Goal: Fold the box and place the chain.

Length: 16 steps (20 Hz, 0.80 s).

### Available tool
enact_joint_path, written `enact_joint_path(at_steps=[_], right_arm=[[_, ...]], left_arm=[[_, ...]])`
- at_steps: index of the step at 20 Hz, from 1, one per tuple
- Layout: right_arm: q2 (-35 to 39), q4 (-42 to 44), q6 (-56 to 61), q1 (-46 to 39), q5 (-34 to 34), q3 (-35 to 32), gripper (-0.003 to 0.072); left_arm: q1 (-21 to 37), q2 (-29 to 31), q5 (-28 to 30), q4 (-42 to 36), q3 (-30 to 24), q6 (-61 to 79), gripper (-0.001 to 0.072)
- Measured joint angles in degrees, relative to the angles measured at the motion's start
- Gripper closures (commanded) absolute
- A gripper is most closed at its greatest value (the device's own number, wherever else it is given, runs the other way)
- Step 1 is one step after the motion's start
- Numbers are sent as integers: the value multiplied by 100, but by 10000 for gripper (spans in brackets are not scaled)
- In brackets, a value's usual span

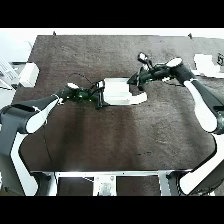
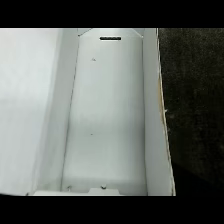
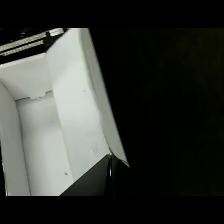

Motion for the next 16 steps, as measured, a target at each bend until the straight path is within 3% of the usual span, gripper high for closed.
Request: enact_joint_path(at_steps=[3, 4, 5, 10, 16], right_arm=[[420, -232, -188, -142, -151, -402, 669], [538, -356, -289, -181, -269, -592, 418], [623, -468, -437, -210, -385, -787, 49], [811, -732, -1355, -199, -632, -1513, 31], [815, -796, -1731, -33, -688, -1716, 31]], left_arm=[[0, 0, 0, 0, 0, 0, 350], [0, 0, -2, -2, 0, -2, 350], [0, 0, 0, -2, 0, -2, 350], [0, 0, 0, -4, 0, -4, 349], [0, 0, -2, -4, 0, -4, 349]])
